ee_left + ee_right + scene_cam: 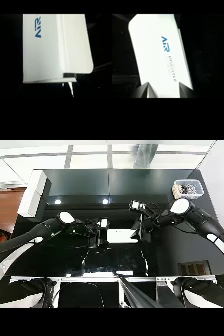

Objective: Fold the box and place the chain.

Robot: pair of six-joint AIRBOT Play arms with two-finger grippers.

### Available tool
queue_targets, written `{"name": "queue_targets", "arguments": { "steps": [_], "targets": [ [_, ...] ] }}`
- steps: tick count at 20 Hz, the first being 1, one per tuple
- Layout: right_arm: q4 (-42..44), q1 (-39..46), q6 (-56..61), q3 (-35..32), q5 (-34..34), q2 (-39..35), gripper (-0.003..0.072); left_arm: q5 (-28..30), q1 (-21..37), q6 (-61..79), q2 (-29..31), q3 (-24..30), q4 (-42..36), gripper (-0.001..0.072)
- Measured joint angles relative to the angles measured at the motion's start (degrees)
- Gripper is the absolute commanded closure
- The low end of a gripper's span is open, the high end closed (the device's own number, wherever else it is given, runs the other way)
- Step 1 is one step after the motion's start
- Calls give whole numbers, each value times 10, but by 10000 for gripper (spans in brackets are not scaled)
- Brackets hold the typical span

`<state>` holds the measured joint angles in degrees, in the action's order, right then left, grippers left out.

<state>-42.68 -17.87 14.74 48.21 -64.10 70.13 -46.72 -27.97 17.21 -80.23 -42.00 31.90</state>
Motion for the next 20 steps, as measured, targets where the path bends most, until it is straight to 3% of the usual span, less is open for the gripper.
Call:
{"name": "queue_targets", "arguments": {
  "steps": [1,2,20],
  "targets": [
    [0,0,0,0,0,0,488,0,0,0,0,0,0,310],
    [0,0,-1,0,2,-1,494,0,0,0,0,0,0,311],
    [-27,-10,13,0,-19,-1,473,-1,0,2,0,0,1,311]
  ]
}}
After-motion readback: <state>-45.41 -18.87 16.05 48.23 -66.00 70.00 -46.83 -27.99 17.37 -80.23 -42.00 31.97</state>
